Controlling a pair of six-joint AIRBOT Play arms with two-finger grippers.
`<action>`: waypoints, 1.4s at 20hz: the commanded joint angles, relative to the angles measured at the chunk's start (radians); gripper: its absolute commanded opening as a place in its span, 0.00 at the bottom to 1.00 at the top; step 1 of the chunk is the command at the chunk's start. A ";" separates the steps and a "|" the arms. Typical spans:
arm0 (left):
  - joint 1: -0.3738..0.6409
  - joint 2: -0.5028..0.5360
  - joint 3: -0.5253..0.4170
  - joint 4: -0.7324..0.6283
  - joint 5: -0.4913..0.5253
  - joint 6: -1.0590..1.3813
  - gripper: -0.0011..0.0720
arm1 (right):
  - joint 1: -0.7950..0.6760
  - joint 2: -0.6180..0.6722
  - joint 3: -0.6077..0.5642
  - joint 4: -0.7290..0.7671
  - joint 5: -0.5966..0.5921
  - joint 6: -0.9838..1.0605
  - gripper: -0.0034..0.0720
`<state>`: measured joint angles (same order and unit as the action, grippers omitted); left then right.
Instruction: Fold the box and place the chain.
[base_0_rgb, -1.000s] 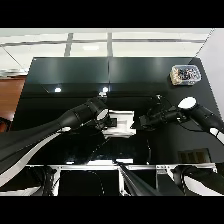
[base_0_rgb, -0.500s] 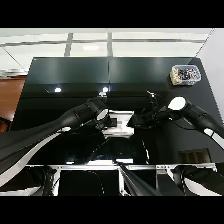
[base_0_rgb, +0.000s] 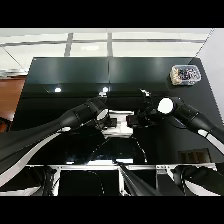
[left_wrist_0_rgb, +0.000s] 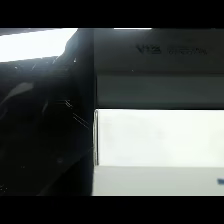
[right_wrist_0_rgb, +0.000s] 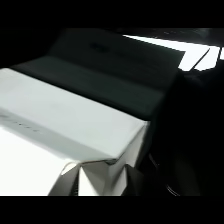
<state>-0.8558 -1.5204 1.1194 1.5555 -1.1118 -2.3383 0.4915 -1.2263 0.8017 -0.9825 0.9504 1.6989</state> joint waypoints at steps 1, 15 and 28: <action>0.001 0.001 0.001 -0.001 0.003 0.000 0.06 | 0.022 -0.005 0.004 -0.032 -0.005 0.058 0.45; 0.001 0.001 0.001 -0.005 0.003 0.000 0.06 | 0.184 -0.146 0.179 -0.411 0.160 0.394 0.45; 0.001 0.001 0.001 -0.039 -0.004 0.000 0.06 | 0.207 -0.224 0.195 -0.401 0.120 0.509 0.25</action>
